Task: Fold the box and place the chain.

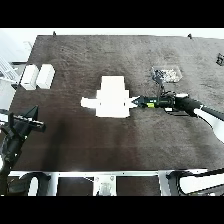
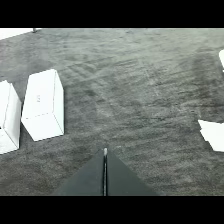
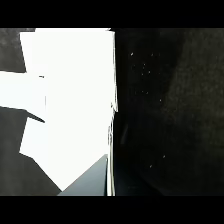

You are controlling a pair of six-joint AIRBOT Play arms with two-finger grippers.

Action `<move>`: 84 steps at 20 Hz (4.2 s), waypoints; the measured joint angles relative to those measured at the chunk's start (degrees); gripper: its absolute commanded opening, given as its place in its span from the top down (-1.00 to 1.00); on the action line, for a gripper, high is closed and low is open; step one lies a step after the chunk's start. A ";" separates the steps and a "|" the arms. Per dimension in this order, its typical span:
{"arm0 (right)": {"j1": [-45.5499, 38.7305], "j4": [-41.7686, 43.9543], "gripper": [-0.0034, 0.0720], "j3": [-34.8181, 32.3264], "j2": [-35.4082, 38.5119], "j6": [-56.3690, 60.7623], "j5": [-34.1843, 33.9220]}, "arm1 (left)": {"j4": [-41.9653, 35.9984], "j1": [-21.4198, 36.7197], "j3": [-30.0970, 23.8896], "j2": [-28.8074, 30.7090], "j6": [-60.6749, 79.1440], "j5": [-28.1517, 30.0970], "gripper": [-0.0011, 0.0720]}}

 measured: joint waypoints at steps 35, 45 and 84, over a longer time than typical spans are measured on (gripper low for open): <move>2.47 -0.85 0.90 4.63 -3.58 0.22 -0.76 | -8.31 -0.04 44.46 -63.52 -9.44 -31.91 -0.09; 2.49 -0.83 0.90 4.63 -3.61 0.17 -0.92 | 18.84 -11.78 86.88 -94.92 -42.29 -49.81 -0.25; 2.51 -0.85 0.90 4.63 -3.58 -1.90 -1.73 | 8.20 -19.96 110.99 -123.36 -51.43 -61.68 0.18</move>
